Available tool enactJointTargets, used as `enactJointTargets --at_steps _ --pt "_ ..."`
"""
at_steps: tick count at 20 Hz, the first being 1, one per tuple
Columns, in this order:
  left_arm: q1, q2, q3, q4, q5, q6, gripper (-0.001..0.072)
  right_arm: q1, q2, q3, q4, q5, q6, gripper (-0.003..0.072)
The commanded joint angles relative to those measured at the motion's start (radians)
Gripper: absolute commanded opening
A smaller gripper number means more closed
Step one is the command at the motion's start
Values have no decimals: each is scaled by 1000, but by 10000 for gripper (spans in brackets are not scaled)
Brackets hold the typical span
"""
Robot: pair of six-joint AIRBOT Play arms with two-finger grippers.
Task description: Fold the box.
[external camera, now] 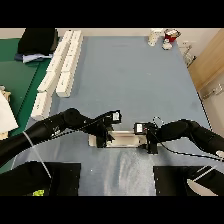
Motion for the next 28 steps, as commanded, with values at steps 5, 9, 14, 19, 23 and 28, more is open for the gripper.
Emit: enactJointTargets --at_steps 5,9,14,19,23,28 --pt "1 229 1 528 -216 -811 545 1 0 0 1 4 0 520" --pt "-3 225 -7 328 -389 -900 15 1 0 0 1 4 0 520" --pt "-116 63 0 -109 -192 -898 15 1 0 0 1 4 0 520" --pt "-26 -43 153 -129 -160 -898 14 1 0 0 1 4 0 520" --pt "95 -100 171 -129 -132 -897 15 1 0 0 1 4 0 520" --pt "150 -252 209 -137 -178 -848 14 1 0 0 1 4 0 520"
